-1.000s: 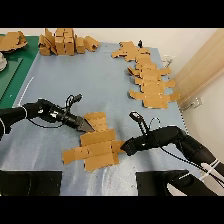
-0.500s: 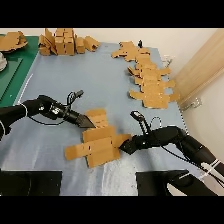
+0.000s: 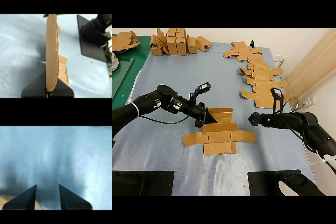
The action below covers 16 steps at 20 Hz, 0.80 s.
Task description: Fold the box.
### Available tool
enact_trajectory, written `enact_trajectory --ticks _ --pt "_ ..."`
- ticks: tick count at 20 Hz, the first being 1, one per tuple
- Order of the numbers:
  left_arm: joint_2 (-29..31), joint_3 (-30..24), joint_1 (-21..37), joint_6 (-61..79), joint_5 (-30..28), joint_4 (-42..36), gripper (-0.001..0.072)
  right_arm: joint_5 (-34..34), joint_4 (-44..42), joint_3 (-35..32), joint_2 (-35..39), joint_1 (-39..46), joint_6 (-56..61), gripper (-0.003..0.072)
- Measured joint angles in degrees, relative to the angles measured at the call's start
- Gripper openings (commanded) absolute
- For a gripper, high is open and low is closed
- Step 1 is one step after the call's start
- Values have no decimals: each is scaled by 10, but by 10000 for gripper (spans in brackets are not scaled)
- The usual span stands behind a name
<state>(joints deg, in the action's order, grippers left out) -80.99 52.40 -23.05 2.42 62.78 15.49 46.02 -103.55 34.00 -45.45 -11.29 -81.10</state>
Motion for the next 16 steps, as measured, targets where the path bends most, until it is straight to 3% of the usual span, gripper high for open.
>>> enact_trajectory --ticks 3,7,16 --pt "3 -3 -7 84 -20 -8 13 -30 6 17 0 8 42 280" --pt "0 -28 -17 171 -44 -43 13 -56 -3 24 0 10 62 278" --pt "-1 -66 -38 217 -97 -38 13 -63 -15 24 -8 9 71 270"
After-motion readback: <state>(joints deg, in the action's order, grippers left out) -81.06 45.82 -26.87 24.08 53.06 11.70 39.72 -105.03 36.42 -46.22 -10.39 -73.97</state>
